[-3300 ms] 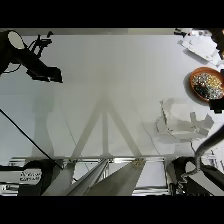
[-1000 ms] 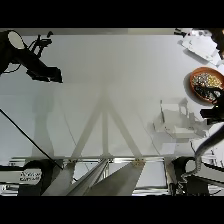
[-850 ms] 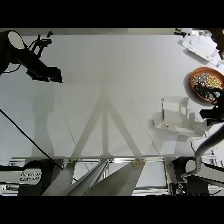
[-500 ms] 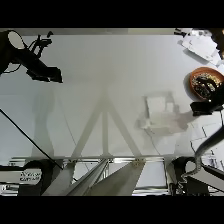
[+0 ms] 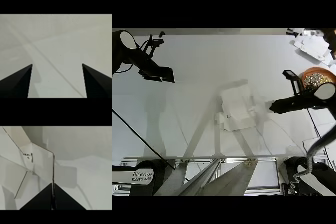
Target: Fold the box and place the chain.
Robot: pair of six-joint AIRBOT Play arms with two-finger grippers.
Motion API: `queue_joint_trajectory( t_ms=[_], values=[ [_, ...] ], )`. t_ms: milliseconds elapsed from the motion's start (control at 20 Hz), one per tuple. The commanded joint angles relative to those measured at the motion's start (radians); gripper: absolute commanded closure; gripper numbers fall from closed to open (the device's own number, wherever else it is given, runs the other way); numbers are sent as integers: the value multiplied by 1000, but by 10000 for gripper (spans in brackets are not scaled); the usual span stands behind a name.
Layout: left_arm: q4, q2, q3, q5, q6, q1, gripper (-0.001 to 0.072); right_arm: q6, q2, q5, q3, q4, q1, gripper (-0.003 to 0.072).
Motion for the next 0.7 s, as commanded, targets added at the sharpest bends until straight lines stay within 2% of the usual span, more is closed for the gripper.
queue_joint_trajectory(
  t_ms=[0,250,400,650],
  values=[
    [1,-1,0,67,33,1,14,29,57,-172,-123,78,82,678],
    [-12,-1,0,71,27,1,14,79,106,-280,-209,73,124,678],
    [-65,-1,0,134,27,1,14,79,109,-288,-233,74,149,677],
    [-206,-1,0,175,87,1,14,97,109,-314,-259,74,180,677]
  ],
)
